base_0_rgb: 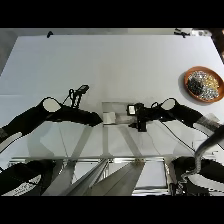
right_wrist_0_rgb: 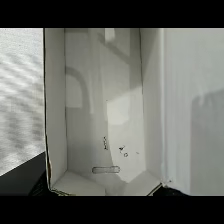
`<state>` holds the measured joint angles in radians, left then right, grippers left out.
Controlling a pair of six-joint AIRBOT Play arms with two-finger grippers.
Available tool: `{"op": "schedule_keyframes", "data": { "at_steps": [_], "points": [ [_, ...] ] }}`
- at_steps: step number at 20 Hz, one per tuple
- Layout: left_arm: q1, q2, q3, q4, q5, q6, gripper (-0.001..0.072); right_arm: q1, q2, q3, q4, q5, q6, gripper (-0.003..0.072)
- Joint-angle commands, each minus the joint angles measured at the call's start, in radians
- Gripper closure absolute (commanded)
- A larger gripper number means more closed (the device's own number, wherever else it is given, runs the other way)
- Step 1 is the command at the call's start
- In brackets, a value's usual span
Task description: Fold the box and place the chain.
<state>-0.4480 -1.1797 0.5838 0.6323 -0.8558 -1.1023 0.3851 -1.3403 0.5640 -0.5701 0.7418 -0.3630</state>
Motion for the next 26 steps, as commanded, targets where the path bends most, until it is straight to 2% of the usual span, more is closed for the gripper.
{"op": "schedule_keyframes", "data": {
  "at_steps": [1,5,9,17,18,20,26],
  "points": [
    [0.0,0.001,0.001,-0.014,0.001,0.006,0.0418,0.0,0.0,0.0,-0.001,0.002,-0.001,0.0342],
    [0.002,0.02,0.0,0.042,-0.03,0.003,0.0419,0.0,0.0,0.0,-0.001,0.002,-0.001,0.0342],
    [0.023,0.042,0.001,0.042,-0.079,0.003,0.0419,0.0,0.0,0.0,-0.001,0.002,-0.001,0.0342],
    [0.015,0.039,0.001,0.032,0.018,-0.006,0.041,0.0,0.0,0.0,-0.001,0.002,-0.001,0.0342],
    [0.01,0.039,0.004,0.034,0.03,-0.019,0.036,0.0,0.0,0.0,-0.001,0.002,-0.001,0.0342],
    [-0.005,0.028,0.019,0.04,0.034,-0.037,0.0359,0.0,0.0,0.0,-0.001,0.002,-0.001,0.0342],
    [-0.087,-0.041,0.116,0.233,-0.004,-0.246,0.0359,0.0,0.0,0.0,-0.001,0.002,-0.001,0.0342]
  ]
}}
